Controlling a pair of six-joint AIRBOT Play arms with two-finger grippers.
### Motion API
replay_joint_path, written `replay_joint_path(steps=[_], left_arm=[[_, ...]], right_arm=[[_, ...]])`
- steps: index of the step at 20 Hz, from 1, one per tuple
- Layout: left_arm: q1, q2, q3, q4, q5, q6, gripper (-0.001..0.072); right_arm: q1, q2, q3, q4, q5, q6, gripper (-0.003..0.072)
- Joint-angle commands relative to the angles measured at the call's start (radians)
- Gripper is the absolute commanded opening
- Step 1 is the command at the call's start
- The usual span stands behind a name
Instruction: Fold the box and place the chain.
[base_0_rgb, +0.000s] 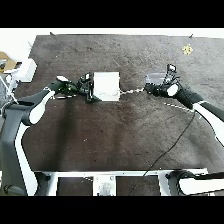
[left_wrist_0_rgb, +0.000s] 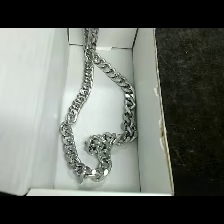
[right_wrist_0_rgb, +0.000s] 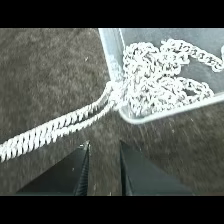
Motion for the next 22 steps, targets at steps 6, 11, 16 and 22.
replay_joint_path(steps=[6,11,16,22], left_arm=[[0.0,-0.001,0.0,0.0,0.0,0.0,0.029],[0.0,-0.001,0.0,0.0,0.0,0.0,0.0291],[0.0,-0.001,0.0,0.0,0.0,0.0,0.0291],[0.0,-0.001,0.0,0.0,0.0,0.0,0.029]], right_arm=[[0.004,-0.064,0.005,0.099,-0.137,0.005,0.0233],[0.02,-0.064,0.005,0.098,-0.17,0.004,0.0205],[0.027,-0.064,0.005,0.098,-0.189,0.004,0.0117],[0.028,-0.051,0.004,0.098,-0.135,0.004,0.0003]])
